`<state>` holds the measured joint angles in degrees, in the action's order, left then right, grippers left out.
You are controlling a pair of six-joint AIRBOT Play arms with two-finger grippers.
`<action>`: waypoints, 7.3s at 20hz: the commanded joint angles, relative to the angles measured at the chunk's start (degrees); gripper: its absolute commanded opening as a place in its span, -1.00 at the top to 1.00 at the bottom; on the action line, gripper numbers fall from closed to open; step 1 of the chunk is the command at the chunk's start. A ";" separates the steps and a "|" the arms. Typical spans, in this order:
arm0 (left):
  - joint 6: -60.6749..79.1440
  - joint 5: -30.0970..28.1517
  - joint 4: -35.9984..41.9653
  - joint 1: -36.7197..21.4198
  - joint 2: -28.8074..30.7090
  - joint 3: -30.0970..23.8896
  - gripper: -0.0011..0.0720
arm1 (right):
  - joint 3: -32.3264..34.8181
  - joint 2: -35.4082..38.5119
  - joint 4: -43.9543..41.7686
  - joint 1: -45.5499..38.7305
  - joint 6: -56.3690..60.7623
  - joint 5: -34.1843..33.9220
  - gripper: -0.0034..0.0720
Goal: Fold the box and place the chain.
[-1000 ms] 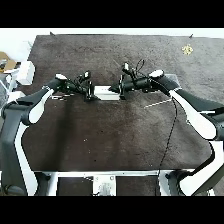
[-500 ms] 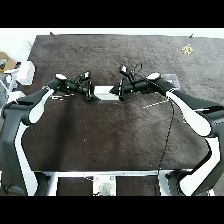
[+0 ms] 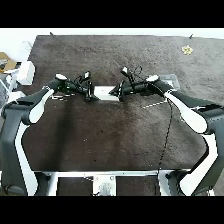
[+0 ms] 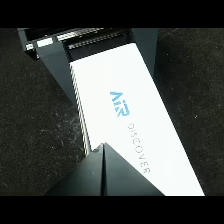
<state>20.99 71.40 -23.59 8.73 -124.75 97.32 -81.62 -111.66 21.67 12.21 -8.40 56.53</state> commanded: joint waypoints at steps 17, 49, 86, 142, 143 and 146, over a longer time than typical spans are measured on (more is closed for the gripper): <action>0.02 0.04 0.07 0.04 0.04 0.00 -0.11 | 7.28 13.09 -6.08 -4.94 -4.85 1.70 0.91; -31.93 -26.10 -2.67 -3.08 15.89 0.04 0.95 | 75.54 85.20 -20.22 -27.41 -2.05 -41.62 0.90; -90.01 -54.69 -45.27 -20.46 15.67 -15.12 0.94 | 75.56 85.20 -20.20 -27.41 -2.05 -42.01 0.90; -50.07 -55.80 -8.52 -20.44 132.30 -95.43 0.94 | 75.54 85.20 -20.22 -27.41 -2.05 -41.99 0.90; -50.07 -55.80 -8.52 -20.44 132.30 -95.43 0.94 | 75.54 85.20 -20.20 -27.41 -2.05 -41.99 0.90; -50.07 -55.84 -8.52 -20.44 132.30 -95.43 0.94 | 75.54 85.20 -20.20 -27.41 -2.05 -41.99 0.90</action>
<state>-29.10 15.57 -32.14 -11.73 7.44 2.00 -6.11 -26.48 1.48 -15.16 -10.48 14.52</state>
